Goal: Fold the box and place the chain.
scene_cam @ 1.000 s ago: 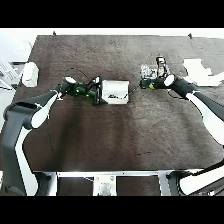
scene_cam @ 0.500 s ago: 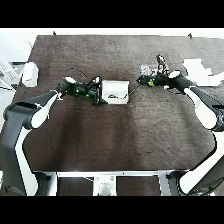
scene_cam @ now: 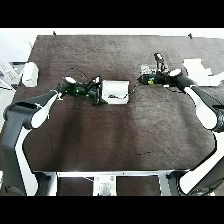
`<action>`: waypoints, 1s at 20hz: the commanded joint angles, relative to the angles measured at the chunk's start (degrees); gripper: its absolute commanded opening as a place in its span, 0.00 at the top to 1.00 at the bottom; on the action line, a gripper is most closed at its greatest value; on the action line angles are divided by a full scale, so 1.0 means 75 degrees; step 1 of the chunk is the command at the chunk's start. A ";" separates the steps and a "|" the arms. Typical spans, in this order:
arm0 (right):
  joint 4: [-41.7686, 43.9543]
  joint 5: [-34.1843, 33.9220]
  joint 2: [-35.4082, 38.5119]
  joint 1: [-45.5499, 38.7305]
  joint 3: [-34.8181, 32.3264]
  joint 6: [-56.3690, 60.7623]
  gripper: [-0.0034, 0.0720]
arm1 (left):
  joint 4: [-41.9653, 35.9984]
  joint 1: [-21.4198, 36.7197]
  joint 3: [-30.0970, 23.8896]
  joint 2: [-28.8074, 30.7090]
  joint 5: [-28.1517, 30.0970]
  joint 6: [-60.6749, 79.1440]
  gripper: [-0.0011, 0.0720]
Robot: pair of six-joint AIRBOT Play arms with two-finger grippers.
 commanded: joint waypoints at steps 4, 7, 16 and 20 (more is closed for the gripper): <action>-0.0883 0.0143 0.2358 0.0251 -0.0006 0.0737 0.94 | 0.0000 0.0006 0.0003 0.0006 0.0000 0.0000 0.42; -0.2200 -0.0111 0.4138 0.0664 -0.0006 0.1466 0.94 | 0.0000 0.0006 0.0003 0.0006 -0.0006 0.0003 0.42; -0.6097 -0.1655 0.6977 0.3188 0.0303 0.3331 0.94 | 0.0000 0.0006 0.0003 0.0006 -0.0003 0.0000 0.42; -0.6752 -0.1751 0.6805 0.4150 0.0898 0.3331 0.94 | 0.0000 0.0006 0.0003 0.0006 -0.0003 0.0000 0.42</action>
